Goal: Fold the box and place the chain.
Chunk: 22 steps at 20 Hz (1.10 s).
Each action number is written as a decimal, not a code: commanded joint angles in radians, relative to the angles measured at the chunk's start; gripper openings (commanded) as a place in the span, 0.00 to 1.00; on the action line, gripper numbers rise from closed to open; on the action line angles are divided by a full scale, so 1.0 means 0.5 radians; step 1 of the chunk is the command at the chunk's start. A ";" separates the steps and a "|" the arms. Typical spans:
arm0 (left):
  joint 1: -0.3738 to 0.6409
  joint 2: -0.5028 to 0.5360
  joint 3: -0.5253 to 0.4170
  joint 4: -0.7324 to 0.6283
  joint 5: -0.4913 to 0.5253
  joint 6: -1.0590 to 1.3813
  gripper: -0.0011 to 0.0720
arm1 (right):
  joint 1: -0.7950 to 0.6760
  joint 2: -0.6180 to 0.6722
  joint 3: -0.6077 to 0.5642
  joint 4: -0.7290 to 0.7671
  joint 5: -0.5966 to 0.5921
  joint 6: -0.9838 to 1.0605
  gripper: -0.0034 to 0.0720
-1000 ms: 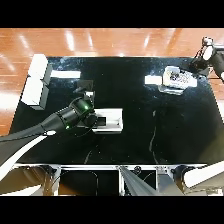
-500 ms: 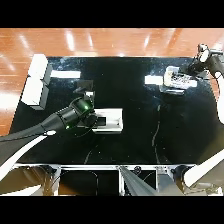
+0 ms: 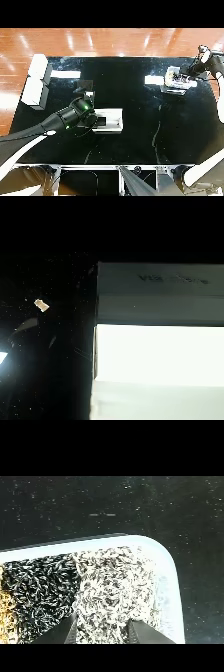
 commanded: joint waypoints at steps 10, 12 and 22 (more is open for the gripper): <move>-0.001 -0.002 0.002 0.000 0.001 0.001 0.04 | -0.002 -0.040 0.002 0.037 -0.037 -0.023 0.07; -0.001 -0.002 0.002 0.000 0.001 0.001 0.04 | -0.002 -0.036 0.002 0.037 0.019 -0.024 0.06; -0.001 -0.002 0.002 -0.051 0.002 0.002 0.04 | -0.002 0.340 0.002 0.036 0.092 -0.053 0.06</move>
